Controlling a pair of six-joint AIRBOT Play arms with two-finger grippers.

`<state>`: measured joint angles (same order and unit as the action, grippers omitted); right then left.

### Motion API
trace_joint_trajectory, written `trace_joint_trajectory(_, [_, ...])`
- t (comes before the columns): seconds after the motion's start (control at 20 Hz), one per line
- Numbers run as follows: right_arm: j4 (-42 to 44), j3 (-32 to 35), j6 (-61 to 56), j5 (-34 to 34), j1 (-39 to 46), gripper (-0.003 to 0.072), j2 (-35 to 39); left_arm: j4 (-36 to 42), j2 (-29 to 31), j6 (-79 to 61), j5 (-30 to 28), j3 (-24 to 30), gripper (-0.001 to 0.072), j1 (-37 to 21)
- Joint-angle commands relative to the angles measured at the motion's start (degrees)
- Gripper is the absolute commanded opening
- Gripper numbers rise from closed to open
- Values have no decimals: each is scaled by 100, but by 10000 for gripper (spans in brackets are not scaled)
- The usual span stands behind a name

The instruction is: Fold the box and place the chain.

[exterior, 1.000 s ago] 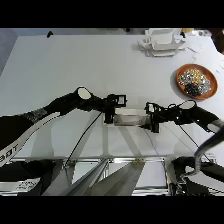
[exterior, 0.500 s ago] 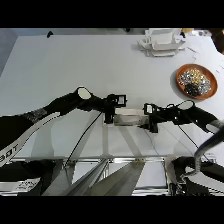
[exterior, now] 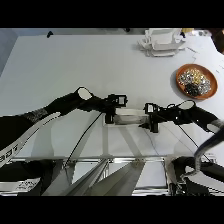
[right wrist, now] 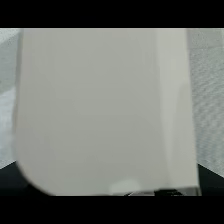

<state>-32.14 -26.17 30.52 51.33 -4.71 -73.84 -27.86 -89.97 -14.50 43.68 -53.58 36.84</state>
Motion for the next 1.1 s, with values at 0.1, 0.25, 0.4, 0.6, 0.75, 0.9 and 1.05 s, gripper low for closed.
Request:
trace_joint_trajectory(0.1, [-83,0,-66,-20,31,567,-11,-9,4,-2,11,0,9,-2])
trace_joint_trajectory(0.25, [-83,0,-66,-33,31,580,-11,-7,4,-2,9,0,9,-2])
trace_joint_trajectory(0.4, [-83,0,-66,-33,31,589,-42,-7,4,-2,9,0,9,-2])
trace_joint_trajectory(0.6, [-83,0,-46,-35,24,540,-98,-7,4,-2,9,0,9,-2])
trace_joint_trajectory(0.75, [-94,0,-46,-39,24,517,-131,-9,4,-2,9,0,9,-2])
trace_joint_trajectory(0.9, [-107,0,-50,-57,24,450,-201,-9,4,-4,9,0,9,-2])
trace_joint_trajectory(1.05, [-103,0,-50,-57,24,450,-210,-7,4,-2,9,0,9,-2])
